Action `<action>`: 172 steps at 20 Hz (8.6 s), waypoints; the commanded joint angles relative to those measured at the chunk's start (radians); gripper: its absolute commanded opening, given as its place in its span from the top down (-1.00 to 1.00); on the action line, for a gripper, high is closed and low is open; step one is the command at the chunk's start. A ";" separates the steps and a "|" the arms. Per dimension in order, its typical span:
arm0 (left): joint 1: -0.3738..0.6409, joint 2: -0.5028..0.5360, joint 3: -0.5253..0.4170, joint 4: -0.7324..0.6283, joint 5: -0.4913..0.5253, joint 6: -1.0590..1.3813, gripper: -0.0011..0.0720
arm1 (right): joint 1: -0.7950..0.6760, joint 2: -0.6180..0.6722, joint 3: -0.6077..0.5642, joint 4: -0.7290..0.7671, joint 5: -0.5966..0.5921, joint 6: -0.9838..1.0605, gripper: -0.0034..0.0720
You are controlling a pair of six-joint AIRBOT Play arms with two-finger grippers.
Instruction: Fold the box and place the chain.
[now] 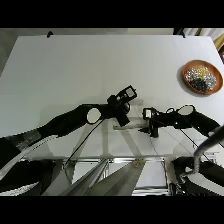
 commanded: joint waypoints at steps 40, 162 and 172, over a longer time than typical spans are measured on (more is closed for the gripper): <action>0.025 0.254 -0.371 0.222 -0.077 0.209 0.94 | 0.000 0.001 0.000 0.000 0.000 0.000 -0.26; 0.336 0.329 -0.264 0.158 -0.543 -0.080 0.90 | 0.000 0.001 0.000 0.000 0.000 0.000 -0.26; 0.474 0.346 -0.276 0.078 -0.569 -0.319 0.96 | 0.000 0.001 0.000 0.000 0.000 0.000 -0.26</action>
